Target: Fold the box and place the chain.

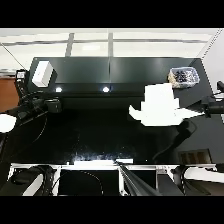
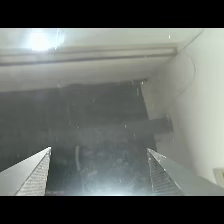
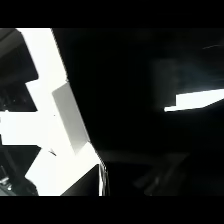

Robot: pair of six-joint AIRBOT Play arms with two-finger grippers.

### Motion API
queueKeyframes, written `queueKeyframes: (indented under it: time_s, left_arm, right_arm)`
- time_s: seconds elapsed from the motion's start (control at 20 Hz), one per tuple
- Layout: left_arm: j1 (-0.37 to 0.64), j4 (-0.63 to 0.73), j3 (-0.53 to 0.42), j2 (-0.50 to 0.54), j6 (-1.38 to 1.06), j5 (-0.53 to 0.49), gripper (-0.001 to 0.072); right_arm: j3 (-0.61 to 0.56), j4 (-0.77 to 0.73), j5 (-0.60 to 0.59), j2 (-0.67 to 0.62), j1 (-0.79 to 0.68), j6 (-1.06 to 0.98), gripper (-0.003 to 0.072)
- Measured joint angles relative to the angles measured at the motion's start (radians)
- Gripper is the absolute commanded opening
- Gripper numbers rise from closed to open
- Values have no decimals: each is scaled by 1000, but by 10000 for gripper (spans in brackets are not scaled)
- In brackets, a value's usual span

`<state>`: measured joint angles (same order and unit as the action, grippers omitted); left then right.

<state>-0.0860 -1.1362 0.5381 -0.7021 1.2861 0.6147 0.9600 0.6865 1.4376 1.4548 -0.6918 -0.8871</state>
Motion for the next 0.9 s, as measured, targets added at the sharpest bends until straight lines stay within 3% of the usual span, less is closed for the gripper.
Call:
queueKeyframes:
  time_s: [0.3, 0.5, 0.7, 0.9]
  left_arm:
    - [-4, 89, 0, -6, -5, 111, 706]
    - [-73, 185, 0, -40, -6, 151, 705]
    - [-182, 280, -1, -148, -4, 131, 695]
    - [-183, 449, 0, -294, -79, 129, 695]
  right_arm:
    - [-328, -251, -172, -325, 302, 142, 44]
    - [-493, -309, -361, -505, 568, 209, 44]
    - [-585, -333, -521, -571, 777, 229, 45]
    - [-614, -343, -598, -590, 889, 224, 45]
